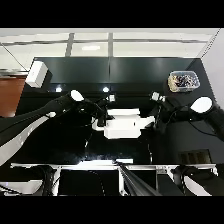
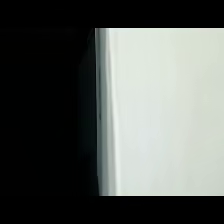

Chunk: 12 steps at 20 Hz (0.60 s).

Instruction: Fold the box and place the chain.

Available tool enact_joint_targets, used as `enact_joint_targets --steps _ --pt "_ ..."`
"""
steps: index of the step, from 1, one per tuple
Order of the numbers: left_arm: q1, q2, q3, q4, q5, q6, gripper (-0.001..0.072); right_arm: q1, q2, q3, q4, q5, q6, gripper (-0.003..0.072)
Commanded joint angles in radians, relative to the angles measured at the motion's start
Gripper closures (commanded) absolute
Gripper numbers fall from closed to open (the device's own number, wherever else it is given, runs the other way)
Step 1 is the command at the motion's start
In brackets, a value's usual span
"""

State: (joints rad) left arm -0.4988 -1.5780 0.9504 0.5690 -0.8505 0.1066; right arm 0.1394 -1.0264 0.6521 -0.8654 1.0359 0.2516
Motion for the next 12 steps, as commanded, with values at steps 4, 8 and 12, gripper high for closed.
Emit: enact_joint_targets --steps 4,8,12 --pt "0.000 -0.002 0.001 0.069 -0.059 0.003 0.0683 0.085 -0.026 -0.074 -0.007 -0.098 -0.129 -0.0018" --pt "0.000 -0.002 0.001 0.097 -0.043 0.007 0.0683 0.121 -0.074 -0.074 -0.007 -0.099 -0.137 -0.0018" --pt "0.000 -0.002 0.001 0.097 -0.043 0.018 0.0682 0.164 -0.089 -0.074 -0.007 -0.096 -0.136 -0.0017"
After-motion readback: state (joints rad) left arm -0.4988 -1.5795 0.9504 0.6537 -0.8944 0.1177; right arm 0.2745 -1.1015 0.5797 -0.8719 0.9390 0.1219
